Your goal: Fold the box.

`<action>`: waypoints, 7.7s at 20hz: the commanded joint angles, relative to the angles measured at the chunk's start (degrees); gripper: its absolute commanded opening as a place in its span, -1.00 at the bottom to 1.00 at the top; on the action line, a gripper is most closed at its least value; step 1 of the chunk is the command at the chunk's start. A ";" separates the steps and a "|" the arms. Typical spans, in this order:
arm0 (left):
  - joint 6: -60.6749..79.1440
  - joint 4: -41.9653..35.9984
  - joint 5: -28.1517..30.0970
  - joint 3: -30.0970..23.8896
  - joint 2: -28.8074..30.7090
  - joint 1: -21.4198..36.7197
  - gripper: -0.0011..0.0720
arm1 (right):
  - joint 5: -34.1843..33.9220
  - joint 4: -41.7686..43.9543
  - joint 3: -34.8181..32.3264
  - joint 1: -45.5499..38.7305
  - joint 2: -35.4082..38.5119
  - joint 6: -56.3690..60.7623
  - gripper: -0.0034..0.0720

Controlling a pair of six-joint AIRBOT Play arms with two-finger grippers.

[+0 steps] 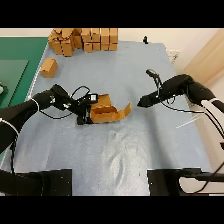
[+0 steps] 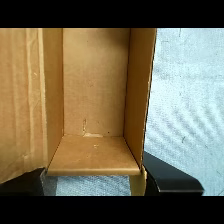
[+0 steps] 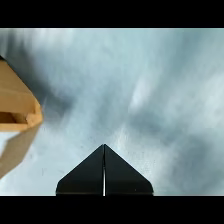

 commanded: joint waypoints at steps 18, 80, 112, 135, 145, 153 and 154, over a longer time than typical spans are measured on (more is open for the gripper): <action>0.00 0.02 -0.15 0.04 0.04 0.04 -0.92 | 0.72 4.04 0.17 13.46 -5.86 -2.32 -0.89; 4.74 -1.42 -1.86 4.33 -1.64 -2.21 0.95 | 0.68 5.81 0.17 14.38 -14.49 -1.90 -0.89; 4.09 1.77 -3.39 4.33 -1.64 -2.10 -0.51 | 7.30 -8.72 0.17 25.11 -5.03 -27.19 -0.31; 4.09 1.77 -3.39 4.33 -1.64 -2.10 -0.51 | 7.74 -4.00 0.20 26.14 -0.74 -17.94 -0.16; 4.09 1.77 -3.43 4.33 -1.64 -2.10 -0.51 | 4.85 -10.14 -1.64 20.76 4.20 -6.56 -0.89; 4.09 1.75 -3.34 4.33 -1.64 -2.10 -0.51 | 7.63 -12.52 -1.75 19.78 -4.39 -7.69 -0.88; 4.09 1.75 -3.32 4.33 -1.64 -2.10 -0.51 | 8.83 -12.07 -1.75 19.78 -5.16 -7.67 -0.89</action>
